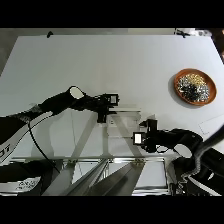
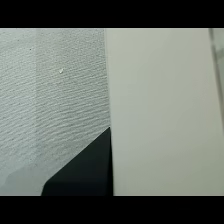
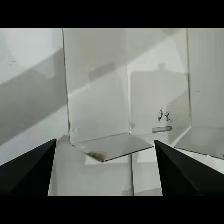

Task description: Fold the box and place the chain.

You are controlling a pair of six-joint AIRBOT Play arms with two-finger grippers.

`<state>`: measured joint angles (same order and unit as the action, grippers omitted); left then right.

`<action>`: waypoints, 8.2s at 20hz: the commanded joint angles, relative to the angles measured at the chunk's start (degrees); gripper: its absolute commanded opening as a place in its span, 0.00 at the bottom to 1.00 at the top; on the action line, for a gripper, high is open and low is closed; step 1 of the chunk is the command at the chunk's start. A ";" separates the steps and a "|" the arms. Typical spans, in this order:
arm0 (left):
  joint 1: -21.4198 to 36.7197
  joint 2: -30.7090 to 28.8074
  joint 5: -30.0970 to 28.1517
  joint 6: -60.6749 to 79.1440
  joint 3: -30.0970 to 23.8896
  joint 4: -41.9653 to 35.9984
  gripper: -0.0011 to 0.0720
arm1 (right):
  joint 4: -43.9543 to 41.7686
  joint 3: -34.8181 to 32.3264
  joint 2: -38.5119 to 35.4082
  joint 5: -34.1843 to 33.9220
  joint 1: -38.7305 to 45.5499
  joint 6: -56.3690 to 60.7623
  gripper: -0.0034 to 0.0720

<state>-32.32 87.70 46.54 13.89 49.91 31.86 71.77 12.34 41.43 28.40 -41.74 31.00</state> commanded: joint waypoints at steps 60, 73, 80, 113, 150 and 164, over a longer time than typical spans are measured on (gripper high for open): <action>-0.02 0.02 0.00 0.02 -0.02 0.02 0.03 | -22.08 10.54 10.84 6.16 17.35 -35.56 0.96; -0.02 0.00 0.00 0.02 -0.02 0.02 0.03 | -34.49 13.38 16.61 15.69 24.00 -46.49 0.96; -0.02 0.02 -0.02 0.02 -0.02 0.02 0.03 | -30.10 15.98 18.78 16.81 24.02 -43.58 0.96; -0.02 0.02 -0.02 0.02 -0.02 0.02 0.03 | -26.14 16.11 18.45 14.03 24.39 -39.04 0.94; -0.04 0.00 0.00 0.02 -0.02 0.02 0.03 | -33.42 16.22 30.03 15.52 25.92 -49.53 0.43; -0.04 0.00 -0.02 0.02 -0.02 0.02 0.03 | -33.20 16.22 29.99 16.65 25.90 -48.46 0.36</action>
<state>-32.36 87.74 46.54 13.91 49.87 31.88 38.46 28.58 71.44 44.05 -15.86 -18.24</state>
